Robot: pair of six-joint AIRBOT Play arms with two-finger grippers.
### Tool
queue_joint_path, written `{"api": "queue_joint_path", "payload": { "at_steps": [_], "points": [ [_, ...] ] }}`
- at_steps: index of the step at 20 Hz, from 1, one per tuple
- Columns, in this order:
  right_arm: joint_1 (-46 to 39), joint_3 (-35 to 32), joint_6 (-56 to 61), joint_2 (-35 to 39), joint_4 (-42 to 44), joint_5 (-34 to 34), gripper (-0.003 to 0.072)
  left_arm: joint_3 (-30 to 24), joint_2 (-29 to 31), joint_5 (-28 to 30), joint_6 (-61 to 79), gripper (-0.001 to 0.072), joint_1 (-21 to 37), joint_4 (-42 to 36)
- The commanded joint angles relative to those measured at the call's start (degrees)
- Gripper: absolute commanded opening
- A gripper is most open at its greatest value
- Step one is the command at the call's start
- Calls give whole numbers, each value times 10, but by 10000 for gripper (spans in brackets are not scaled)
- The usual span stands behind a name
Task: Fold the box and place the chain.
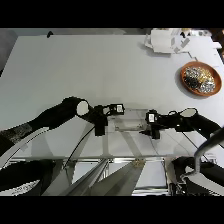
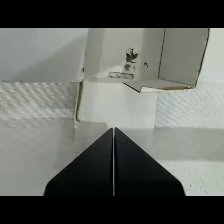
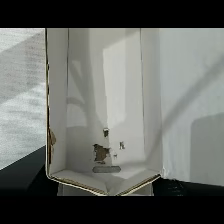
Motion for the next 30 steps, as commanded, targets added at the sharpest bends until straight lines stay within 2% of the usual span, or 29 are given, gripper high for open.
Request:
{"api": "queue_joint_path", "payload": {
  "at_steps": [1,4,6,7,13,16,17,28,30],
  "points": [
    [0,0,0,0,0,0,397,-4,-9,0,36,9,1,-2],
    [0,0,0,0,0,0,397,-19,-10,18,64,29,0,-2],
    [0,0,0,0,0,0,397,-21,-7,17,69,148,0,-2],
    [0,0,0,0,0,0,397,-21,0,18,70,163,0,-2],
    [0,0,0,0,0,0,397,-21,57,32,106,164,0,4],
    [0,0,0,0,0,0,397,-21,50,45,148,177,0,4],
    [0,0,0,0,0,0,397,-21,44,44,165,211,0,3],
    [0,0,0,0,0,0,397,-21,26,83,197,211,0,-10],
    [0,0,0,0,0,0,397,-21,27,83,198,210,-4,-31]
  ]
}}
